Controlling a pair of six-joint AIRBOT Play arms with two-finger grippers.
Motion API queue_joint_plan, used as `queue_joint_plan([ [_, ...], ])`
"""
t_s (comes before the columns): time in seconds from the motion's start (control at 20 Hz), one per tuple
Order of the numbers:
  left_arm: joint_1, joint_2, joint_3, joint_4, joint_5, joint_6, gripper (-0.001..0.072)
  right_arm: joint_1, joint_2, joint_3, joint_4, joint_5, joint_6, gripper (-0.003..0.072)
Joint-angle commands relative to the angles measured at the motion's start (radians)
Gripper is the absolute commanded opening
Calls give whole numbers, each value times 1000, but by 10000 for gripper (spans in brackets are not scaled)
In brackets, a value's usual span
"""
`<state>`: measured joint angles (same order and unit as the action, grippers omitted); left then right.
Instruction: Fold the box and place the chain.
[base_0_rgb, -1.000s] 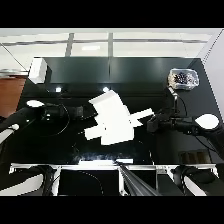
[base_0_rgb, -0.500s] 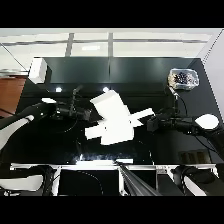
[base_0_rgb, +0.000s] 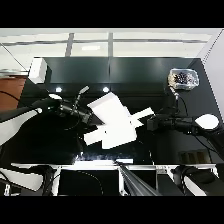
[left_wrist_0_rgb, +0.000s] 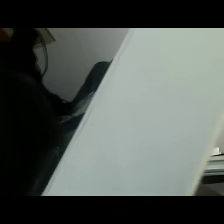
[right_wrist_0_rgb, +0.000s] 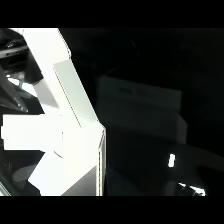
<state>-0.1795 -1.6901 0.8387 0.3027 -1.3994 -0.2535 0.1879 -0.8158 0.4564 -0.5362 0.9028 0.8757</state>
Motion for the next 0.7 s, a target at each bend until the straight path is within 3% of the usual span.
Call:
queue_joint_plan([
  [0.0, -19, -7, 14, 50, -19, 31, 498, 1, 1, 0, 0, -3, 15, 47],
  [0.1, -24, -7, 21, 92, -8, 64, 344, 1, 1, 0, -1, 12, 19, 47],
  [0.2, -23, -7, 39, 102, 0, 63, 94, 1, 1, 0, -1, 32, 29, 49],
  [0.25, -23, -7, 51, 105, -8, 63, 33, 1, 1, 0, 0, 43, 35, 55],
  [0.3, -23, -7, 65, 105, -21, 63, 32, 0, 1, 0, -1, 53, 49, 177],
  [0.4, -23, -5, 89, 105, -32, 54, 32, -12, 1, 0, -32, 68, 89, 620],
  [0.45, -23, -2, 101, 108, -31, 37, 31, -30, 1, 1, -62, 82, 101, 706],
  [0.55, -23, 13, 121, 120, -41, 9, 30, -100, 1, 24, -159, 151, 101, 705],
  [0.65, -33, 58, 148, 215, -42, -47, 29, -191, 1, 85, -306, 232, 101, 705],
])
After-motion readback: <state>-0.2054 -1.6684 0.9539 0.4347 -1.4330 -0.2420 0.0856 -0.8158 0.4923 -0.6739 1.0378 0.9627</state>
